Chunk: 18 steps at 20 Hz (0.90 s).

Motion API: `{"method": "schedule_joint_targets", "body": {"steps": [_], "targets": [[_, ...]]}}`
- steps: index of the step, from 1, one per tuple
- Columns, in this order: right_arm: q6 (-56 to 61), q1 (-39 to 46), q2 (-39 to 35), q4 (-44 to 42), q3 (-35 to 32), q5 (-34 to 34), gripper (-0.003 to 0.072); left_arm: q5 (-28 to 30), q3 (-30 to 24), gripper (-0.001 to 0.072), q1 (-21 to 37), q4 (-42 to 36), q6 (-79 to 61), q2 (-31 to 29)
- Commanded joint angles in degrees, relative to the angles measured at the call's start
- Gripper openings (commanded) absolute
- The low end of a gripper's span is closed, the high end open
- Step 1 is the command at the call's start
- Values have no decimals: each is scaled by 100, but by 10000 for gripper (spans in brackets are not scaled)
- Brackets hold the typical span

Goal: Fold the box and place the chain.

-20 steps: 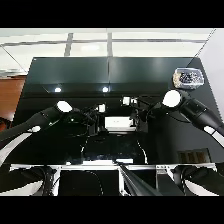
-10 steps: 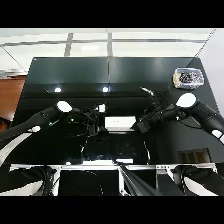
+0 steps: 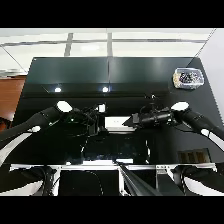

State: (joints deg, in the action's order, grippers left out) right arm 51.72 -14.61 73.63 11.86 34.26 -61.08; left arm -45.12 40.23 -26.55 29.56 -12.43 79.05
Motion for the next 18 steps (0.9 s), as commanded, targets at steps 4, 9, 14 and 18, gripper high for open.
{"method": "schedule_joint_targets", "body": {"steps": [4,9,14,18], "targets": [[470,-216,192,595,-22,496,13,2,2,353,0,0,0,2],[461,-372,192,638,-22,730,13,2,2,353,0,0,0,2],[-57,-208,146,638,66,125,14,0,2,353,0,0,0,2],[-107,326,31,450,245,-960,13,0,2,353,0,0,0,2]]}}
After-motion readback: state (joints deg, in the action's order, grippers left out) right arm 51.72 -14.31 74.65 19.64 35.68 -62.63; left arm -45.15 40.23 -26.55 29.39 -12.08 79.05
